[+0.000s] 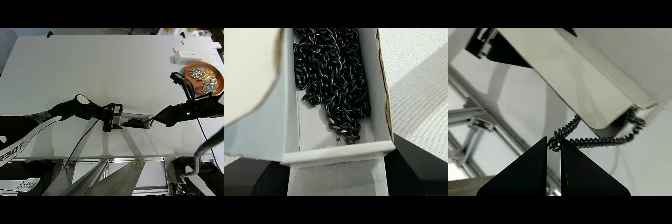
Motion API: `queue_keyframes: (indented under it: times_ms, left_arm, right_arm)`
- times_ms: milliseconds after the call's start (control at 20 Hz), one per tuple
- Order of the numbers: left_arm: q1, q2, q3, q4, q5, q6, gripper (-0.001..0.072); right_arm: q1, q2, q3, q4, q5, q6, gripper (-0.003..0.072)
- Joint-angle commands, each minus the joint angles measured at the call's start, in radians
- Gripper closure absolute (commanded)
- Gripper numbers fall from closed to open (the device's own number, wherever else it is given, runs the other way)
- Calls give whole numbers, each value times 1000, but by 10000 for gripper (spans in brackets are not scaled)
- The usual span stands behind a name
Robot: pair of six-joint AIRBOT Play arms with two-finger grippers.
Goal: Fold the box and place the chain.
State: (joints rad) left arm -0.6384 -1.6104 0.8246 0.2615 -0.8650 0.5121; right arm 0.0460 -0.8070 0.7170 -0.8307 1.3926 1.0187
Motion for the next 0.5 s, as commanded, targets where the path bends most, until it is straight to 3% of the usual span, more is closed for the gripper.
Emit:
queue_keyframes:
  times_ms: [0, 450]
  left_arm:
    - [1, 0, 0, 0, 0, 0, 525]
    - [1, 0, 0, 0, 0, 0, 525]
  right_arm:
    - [0, 8, 0, 161, 13, -50, 666]
    - [75, 6, -25, 231, -186, -132, 665]
